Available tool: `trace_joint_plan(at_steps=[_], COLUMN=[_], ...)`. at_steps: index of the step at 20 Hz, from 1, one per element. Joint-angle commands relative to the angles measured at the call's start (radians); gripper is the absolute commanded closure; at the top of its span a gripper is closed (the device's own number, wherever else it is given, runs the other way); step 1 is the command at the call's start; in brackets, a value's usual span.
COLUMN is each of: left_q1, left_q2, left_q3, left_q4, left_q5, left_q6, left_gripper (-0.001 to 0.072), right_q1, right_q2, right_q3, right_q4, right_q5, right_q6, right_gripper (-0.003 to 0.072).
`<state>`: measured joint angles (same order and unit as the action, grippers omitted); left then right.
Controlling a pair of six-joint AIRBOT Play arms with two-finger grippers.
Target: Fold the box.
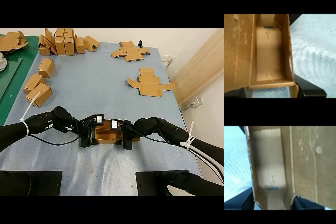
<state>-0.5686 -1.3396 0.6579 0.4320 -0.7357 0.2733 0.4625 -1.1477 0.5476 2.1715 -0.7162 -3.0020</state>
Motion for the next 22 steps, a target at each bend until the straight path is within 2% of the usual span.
trace_joint_plan(at_steps=[1, 5, 10, 22], left_q1=[0.001, 0.001, 0.001, 0.001], left_q2=[0.0, 0.0, 0.0, 0.0], left_q3=[0.0, 0.001, 0.0, 0.0], left_q4=[0.002, 0.002, 0.002, 0.002], left_q5=[-0.006, -0.005, -0.005, -0.005], left_q6=[0.002, 0.002, 0.002, 0.002], left_gripper=[0.0329, 0.0329, 0.0329, 0.0329], right_q1=[0.0, 0.001, 0.0, -0.001], right_q2=[0.0, 0.0, 0.0, 0.0], right_q3=[0.0, 0.0, 0.0, 0.0], right_q4=[0.0, -0.004, -0.138, -0.13], right_q5=[0.0, 0.002, 0.034, 0.024], right_q6=[0.0, 0.0, 0.0, 0.002], right_gripper=[0.0146, 0.0146, 0.0146, 0.0146])
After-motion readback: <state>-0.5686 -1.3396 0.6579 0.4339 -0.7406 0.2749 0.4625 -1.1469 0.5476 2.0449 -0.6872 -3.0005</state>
